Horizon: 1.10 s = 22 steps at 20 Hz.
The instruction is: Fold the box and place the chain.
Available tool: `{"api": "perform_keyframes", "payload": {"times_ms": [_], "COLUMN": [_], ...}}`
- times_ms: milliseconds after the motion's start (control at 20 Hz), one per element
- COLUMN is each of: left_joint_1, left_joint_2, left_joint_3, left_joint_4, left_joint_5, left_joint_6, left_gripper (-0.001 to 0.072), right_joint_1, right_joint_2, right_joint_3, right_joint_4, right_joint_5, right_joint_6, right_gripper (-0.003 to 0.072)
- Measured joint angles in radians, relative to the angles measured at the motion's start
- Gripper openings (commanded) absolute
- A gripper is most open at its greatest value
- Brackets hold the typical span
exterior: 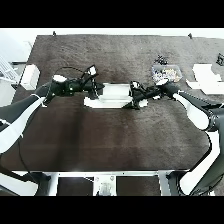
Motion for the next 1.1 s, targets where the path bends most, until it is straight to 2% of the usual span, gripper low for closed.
{"api": "perform_keyframes", "payload": {"times_ms": [550, 850, 1100], "left_joint_1": [0.011, 0.011, 0.008], "left_joint_2": [-0.052, -0.073, -0.092], "left_joint_3": [0.006, 0.007, 0.007], "left_joint_4": [-0.046, -0.167, -0.213], "left_joint_5": [-0.066, -0.071, -0.066], "left_joint_6": [0.009, 0.069, 0.089], "left_gripper": [0.002, 0.0019, 0.002], "right_joint_1": [0.0, 0.0, 0.0], "right_joint_2": [0.0, 0.0, 0.0], "right_joint_3": [0.0, 0.0, 0.0], "right_joint_4": [-0.001, -0.001, -0.002], "right_joint_5": [0.0, 0.0, 0.001], "right_joint_6": [-0.001, -0.002, -0.002], "right_gripper": [0.0587, 0.0587, 0.0587]}}
